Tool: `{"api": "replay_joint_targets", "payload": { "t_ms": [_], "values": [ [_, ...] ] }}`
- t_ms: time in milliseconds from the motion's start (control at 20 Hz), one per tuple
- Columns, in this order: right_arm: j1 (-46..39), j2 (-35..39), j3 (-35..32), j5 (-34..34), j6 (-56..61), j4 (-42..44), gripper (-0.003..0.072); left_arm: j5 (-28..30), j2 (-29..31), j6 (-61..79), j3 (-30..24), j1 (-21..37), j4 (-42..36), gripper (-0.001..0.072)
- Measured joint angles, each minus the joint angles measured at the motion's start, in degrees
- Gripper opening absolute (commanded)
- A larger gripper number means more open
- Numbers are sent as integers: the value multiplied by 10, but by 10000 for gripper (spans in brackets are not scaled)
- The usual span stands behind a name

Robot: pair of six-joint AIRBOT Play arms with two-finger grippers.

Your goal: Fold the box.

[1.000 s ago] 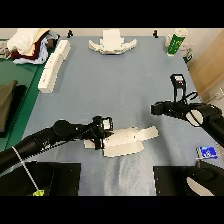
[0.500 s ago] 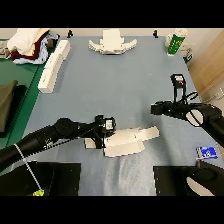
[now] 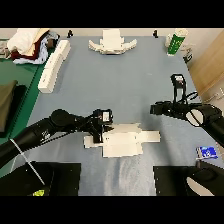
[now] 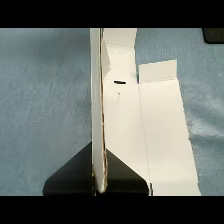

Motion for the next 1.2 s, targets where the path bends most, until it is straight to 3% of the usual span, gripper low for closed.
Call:
{"api": "replay_joint_targets", "payload": {
  "t_ms": [550,1200],
  "values": [
    [0,0,0,-2,0,1,159,-73,-61,11,2,19,-7,14],
    [0,0,0,-2,0,1,159,-110,-34,13,19,56,0,14]
  ]
}}
